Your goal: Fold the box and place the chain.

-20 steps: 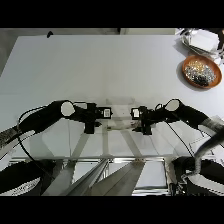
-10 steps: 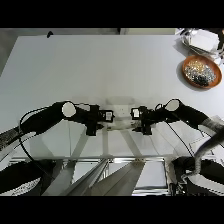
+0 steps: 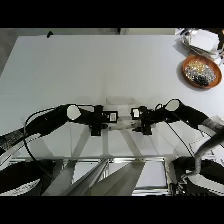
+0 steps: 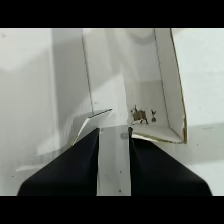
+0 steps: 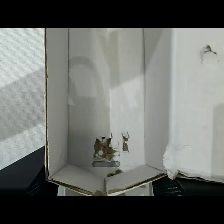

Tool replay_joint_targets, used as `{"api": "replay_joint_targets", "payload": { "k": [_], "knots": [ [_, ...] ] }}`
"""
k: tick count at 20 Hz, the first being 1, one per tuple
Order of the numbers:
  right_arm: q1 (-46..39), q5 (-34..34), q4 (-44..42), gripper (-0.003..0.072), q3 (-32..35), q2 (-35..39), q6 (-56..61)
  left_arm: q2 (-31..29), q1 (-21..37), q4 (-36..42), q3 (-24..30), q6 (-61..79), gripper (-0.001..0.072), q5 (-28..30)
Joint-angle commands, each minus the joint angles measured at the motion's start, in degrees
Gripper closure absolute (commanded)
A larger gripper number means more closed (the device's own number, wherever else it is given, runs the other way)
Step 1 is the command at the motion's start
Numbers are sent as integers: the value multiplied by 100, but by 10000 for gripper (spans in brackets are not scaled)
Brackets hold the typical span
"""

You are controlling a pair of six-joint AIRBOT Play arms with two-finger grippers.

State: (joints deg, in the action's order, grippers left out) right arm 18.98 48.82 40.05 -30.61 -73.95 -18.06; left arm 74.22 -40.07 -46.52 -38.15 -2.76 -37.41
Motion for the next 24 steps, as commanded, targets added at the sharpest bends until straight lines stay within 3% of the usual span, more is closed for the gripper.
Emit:
{"api": "replay_joint_targets", "payload": {
  "k": [1,6,8,10,12,15,16,18,20,24],
  "knots": [
    [0,0,0,404,0,4,0,44,-175,114,-4,-4,517,299],
    [0,0,0,404,0,4,0,243,-299,350,-4,-4,486,337],
    [0,0,0,404,0,4,0,243,-299,369,-4,-4,363,404],
    [0,0,0,404,0,4,0,243,-299,367,-4,-4,352,422],
    [0,0,0,404,0,4,0,243,-299,367,-4,-4,290,424],
    [0,0,0,404,0,4,0,243,-299,367,-4,-15,291,420],
    [0,0,0,404,0,4,0,236,-299,365,-4,-31,306,417],
    [0,0,0,404,0,4,0,146,-236,278,-4,-378,578,323],
    [0,0,0,404,0,4,0,-81,-59,48,-4,-905,703,15],
    [0,0,0,404,0,4,0,-713,446,-732,-4,-2651,704,-890]
  ]
}}
